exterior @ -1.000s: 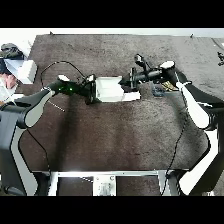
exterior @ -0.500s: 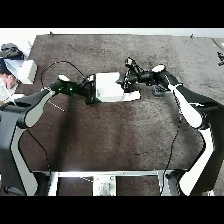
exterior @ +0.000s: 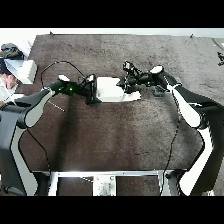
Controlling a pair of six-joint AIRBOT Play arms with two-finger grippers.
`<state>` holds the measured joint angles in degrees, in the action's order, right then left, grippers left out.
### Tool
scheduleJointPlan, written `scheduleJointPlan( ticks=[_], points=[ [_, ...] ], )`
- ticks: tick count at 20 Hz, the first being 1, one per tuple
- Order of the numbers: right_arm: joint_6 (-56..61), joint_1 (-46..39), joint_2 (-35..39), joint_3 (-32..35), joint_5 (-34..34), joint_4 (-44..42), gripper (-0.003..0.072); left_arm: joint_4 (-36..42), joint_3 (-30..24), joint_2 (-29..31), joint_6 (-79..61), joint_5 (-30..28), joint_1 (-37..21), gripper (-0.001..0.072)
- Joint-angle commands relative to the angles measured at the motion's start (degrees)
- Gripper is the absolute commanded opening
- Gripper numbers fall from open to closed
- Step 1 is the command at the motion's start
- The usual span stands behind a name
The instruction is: Fold the box and place the chain.
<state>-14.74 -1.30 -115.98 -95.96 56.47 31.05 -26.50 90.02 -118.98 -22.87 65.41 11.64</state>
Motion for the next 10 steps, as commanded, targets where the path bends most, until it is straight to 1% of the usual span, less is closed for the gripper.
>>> scheduleJointPlan(
  ticks=[1, 4, 6, 7, 9, 10],
  points=[
    [0.00, -0.07, 0.33, -1.73, 0.15, -0.72, -0.0009, -0.04, -0.02, -0.02, 0.09, -0.02, -0.04, 0.0352],
    [0.28, -0.22, 3.63, -2.36, 0.72, -0.68, -0.0009, -0.04, -0.02, -0.02, 0.09, -0.02, -0.02, 0.0352],
    [3.74, -1.07, 6.71, -2.36, 4.44, 0.76, -0.0009, -0.04, -0.02, -0.02, 0.09, -0.02, -0.04, 0.0352],
    [5.07, -1.51, 8.11, -2.36, 7.61, 2.99, -0.0009, -0.04, -0.02, -0.02, 0.09, -0.02, -0.04, 0.0352],
    [5.84, -1.90, 9.86, -2.36, 12.44, 10.32, -0.0008, -0.04, -0.02, -0.02, 0.09, -0.02, -0.04, 0.0352],
    [6.05, -1.88, 10.19, -2.36, 13.79, 14.53, 0.0084, -0.04, -0.02, -0.02, 0.09, -0.04, -0.04, 0.0352]
  ],
)
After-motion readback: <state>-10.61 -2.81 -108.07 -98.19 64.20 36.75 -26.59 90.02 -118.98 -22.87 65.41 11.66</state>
